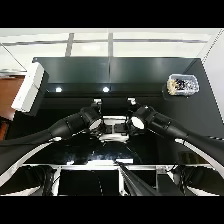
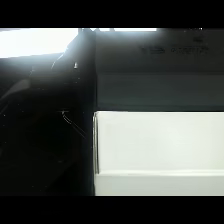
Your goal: Fold the box and place the chain.
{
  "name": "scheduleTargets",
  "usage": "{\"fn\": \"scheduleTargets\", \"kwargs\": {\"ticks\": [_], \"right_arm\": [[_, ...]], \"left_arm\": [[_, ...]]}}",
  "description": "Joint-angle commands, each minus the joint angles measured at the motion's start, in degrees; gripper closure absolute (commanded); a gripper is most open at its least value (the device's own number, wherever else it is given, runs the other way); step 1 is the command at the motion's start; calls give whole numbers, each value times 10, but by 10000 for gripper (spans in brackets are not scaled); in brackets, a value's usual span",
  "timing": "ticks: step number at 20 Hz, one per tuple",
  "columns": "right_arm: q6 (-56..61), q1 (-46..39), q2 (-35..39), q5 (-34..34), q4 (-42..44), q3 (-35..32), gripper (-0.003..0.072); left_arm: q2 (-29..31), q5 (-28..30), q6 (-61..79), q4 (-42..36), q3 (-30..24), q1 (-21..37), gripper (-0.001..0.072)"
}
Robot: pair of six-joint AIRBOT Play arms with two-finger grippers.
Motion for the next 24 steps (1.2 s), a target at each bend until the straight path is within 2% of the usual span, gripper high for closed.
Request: {"fn": "scheduleTargets", "kwargs": {"ticks": [1,5,7,24], "right_arm": [[15,1,-13,16,-11,5,449],[23,1,-21,18,-12,5,449],[23,1,-23,18,-12,5,506],[30,4,-41,14,-12,6,508]], "left_arm": [[0,-1,0,0,0,0,681],[0,-1,0,0,0,0,680],[0,-1,0,0,0,0,680],[0,-3,0,0,0,0,680]]}}
